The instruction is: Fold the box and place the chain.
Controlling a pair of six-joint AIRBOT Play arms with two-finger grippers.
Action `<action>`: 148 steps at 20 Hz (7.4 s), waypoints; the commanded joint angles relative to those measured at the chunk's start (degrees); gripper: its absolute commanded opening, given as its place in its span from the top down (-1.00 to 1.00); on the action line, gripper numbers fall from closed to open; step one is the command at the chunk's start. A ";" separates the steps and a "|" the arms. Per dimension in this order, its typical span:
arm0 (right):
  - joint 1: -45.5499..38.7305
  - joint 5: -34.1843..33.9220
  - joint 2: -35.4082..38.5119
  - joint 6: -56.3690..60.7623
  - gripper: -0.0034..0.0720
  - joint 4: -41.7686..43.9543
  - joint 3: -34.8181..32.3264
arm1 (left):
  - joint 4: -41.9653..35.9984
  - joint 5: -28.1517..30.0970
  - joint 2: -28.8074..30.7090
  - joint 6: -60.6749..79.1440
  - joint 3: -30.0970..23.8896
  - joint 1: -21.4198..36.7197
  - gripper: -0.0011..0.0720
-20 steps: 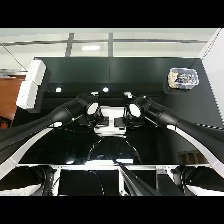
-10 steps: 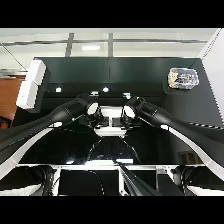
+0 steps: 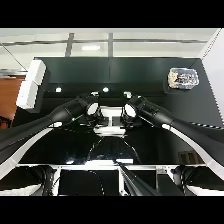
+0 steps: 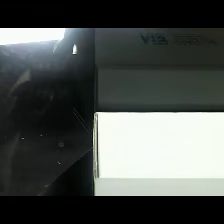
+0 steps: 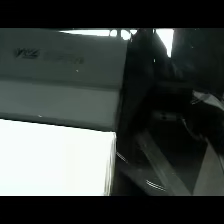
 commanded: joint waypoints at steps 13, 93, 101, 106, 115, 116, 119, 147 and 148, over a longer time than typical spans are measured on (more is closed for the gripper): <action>-4.31 9.92 9.92 -15.30 0.06 -1.25 7.19 | -0.13 0.28 0.02 0.09 0.02 0.02 0.89; -40.50 34.07 26.12 -53.83 0.88 33.00 40.81 | -0.17 0.22 0.02 0.09 0.02 0.02 0.89; -33.57 28.61 26.10 -53.83 0.88 38.14 32.30 | -0.15 0.22 0.02 0.09 0.02 0.00 0.89; -28.37 21.27 25.94 -53.86 0.89 39.34 26.21 | -0.17 0.22 0.02 0.09 0.02 0.02 0.89; -26.10 12.57 25.27 -54.58 0.89 46.77 24.98 | -0.15 0.24 0.02 0.09 0.02 0.00 0.89; -26.10 12.02 24.94 -54.95 0.89 48.13 24.98 | -0.15 0.24 0.02 0.09 0.02 0.02 0.89; -26.10 11.28 24.02 -55.36 0.89 49.62 24.98 | -0.15 0.24 0.02 0.09 0.02 0.02 0.89; -32.72 22.51 23.93 -55.49 0.88 59.17 25.05 | -0.15 0.48 0.02 0.09 0.02 0.02 0.89; -31.98 21.68 23.93 -55.58 0.88 59.19 25.05 | -0.13 0.48 0.02 0.09 0.02 0.02 0.89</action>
